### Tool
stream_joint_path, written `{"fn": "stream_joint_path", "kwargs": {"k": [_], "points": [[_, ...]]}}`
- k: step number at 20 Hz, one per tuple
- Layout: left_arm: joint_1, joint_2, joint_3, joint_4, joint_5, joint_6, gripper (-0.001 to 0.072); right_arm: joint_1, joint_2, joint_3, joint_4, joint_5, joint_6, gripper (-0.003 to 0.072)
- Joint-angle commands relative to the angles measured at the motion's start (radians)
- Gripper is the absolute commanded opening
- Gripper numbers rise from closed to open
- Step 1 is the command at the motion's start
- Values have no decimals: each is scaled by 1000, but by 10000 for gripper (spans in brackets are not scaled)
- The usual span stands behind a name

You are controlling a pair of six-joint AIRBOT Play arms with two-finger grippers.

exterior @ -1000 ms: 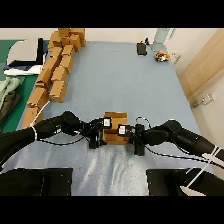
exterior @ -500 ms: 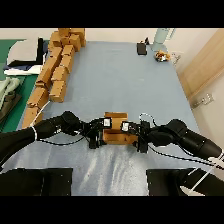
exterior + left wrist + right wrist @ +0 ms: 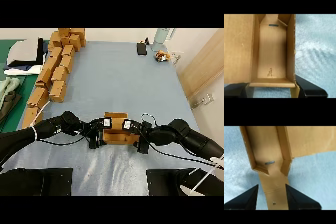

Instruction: Fold the box.

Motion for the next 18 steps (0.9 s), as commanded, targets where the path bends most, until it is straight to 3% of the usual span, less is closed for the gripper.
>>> {"fn": "stream_joint_path", "kwargs": {"k": [1, 3, 6, 14, 18], "points": [[0, 0, 0, 0, 0, 0, 527, -92, 3, 0, 139, -19, -155, 509], [0, 0, 0, 0, 0, 0, 527, -166, -6, 0, 281, -17, -306, 508], [0, 0, 0, 0, 1, 0, 527, -200, -19, 6, 293, -20, -414, 509], [0, 0, 0, 0, 0, 0, 527, -196, -31, 6, 311, -69, -413, 509], [0, 0, 0, 0, 0, 0, 527, -193, -67, 6, 362, 51, -492, 509]]}}
